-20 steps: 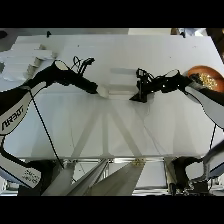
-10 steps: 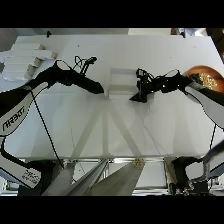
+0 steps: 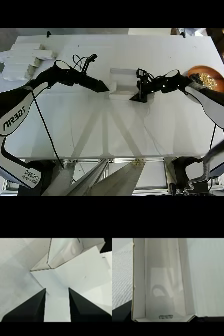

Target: Fold the box and place the chain.

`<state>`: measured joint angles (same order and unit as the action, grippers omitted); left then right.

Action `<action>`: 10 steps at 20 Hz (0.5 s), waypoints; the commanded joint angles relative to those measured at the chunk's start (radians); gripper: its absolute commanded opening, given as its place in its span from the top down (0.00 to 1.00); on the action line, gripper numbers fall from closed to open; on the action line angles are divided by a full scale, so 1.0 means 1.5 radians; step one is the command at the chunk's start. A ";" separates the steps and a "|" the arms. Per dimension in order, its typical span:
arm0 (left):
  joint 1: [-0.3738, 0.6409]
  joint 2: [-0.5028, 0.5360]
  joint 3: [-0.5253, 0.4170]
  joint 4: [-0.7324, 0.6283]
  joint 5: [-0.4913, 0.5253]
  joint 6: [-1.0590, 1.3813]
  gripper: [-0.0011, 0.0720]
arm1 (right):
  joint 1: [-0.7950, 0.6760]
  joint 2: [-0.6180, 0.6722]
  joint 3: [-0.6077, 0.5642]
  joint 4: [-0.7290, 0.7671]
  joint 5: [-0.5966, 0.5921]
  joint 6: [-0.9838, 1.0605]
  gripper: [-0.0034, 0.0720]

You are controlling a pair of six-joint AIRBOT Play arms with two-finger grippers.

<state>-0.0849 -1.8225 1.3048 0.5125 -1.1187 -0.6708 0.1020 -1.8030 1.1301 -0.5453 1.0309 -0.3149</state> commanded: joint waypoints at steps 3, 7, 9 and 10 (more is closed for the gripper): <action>-0.016 -0.014 -0.001 -0.007 0.017 0.032 0.50 | 0.000 0.000 0.000 0.000 0.001 0.001 0.30; -0.032 -0.014 -0.001 -0.007 0.056 0.022 0.35 | 0.000 0.000 0.000 0.000 0.000 0.001 0.30; -0.039 -0.014 -0.001 -0.005 0.078 -0.004 0.35 | 0.000 0.000 0.000 0.000 0.000 0.001 0.30; -0.043 -0.014 -0.001 -0.004 0.085 -0.016 0.35 | 0.000 0.000 0.000 0.000 0.000 0.001 0.30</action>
